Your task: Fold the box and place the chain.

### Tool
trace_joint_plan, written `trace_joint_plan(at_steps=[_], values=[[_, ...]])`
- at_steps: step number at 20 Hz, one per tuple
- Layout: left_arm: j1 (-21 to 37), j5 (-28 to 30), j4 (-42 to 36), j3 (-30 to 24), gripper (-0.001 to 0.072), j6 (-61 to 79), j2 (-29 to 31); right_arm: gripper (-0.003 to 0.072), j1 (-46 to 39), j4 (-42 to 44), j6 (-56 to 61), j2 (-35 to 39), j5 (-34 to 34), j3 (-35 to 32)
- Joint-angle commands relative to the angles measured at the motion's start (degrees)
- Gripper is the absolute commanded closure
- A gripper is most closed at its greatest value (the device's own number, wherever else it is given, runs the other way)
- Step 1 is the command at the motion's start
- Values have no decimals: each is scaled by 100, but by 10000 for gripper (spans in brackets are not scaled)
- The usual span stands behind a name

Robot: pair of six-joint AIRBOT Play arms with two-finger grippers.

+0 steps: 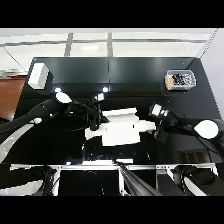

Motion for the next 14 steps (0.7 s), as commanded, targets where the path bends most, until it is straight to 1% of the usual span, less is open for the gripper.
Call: trace_joint_plan(at_steps=[1, 3, 8, 14], values=[[-181, 459, -28, -66, 682, 706, -155, -22, 389, 83, -774, -396, -166, -195], [-181, 514, -17, -50, 681, 713, -162, -22, 645, 85, -793, -566, -341, -225], [-184, 616, 66, -50, 681, 706, -162, -22, 1064, 83, -1019, -1014, -378, -225], [-184, 614, 70, -50, 681, 708, -162, -22, 1165, 92, -1117, -1204, -387, -227]])
